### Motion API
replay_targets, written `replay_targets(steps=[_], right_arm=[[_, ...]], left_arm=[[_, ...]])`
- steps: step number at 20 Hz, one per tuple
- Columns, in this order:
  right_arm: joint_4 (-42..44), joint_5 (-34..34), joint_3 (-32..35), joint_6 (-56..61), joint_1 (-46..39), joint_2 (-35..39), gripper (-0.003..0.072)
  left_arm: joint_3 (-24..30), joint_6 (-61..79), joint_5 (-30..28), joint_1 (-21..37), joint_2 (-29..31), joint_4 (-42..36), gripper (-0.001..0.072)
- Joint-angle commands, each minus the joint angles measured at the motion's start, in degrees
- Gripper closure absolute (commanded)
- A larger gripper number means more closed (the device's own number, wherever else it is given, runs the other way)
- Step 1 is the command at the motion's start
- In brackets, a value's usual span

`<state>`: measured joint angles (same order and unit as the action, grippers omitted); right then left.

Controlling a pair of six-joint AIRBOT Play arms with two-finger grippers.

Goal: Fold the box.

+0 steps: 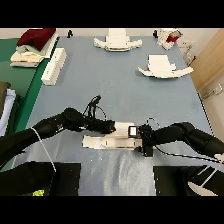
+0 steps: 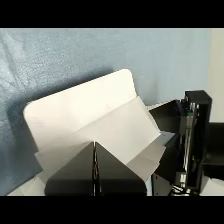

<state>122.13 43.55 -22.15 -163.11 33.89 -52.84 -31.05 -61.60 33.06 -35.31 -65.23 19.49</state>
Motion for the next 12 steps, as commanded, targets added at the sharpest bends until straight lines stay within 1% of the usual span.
replay_targets(steps=[1, 3, 6, 9, 12], right_arm=[[0.0, 0.0, 0.0, 0.0, 0.1, 0.0, 0.017], [0.0, 0.0, 0.0, 0.0, 0.1, 0.0, 0.0171], [0.0, 0.0, 0.0, 0.0, 0.1, 0.0, 0.017], [0.0, 0.0, 0.0, 0.0, 0.1, 0.0, 0.017], [0.0, 0.0, 0.0, 0.0, 0.1, 0.0, 0.017]], left_arm=[[-2.3, 5.5, 3.1, 0.0, 2.6, 0.3, 0.0696], [-3.5, 6.6, 3.6, 0.0, 7.4, 4.3, 0.0697], [-3.7, 6.5, 5.4, -0.1, 16.5, 11.1, 0.0697], [-3.6, 4.5, 9.6, -0.1, 24.5, 21.9, 0.0698], [-3.3, 2.9, 14.4, -0.1, 30.5, 33.4, 0.0699]])
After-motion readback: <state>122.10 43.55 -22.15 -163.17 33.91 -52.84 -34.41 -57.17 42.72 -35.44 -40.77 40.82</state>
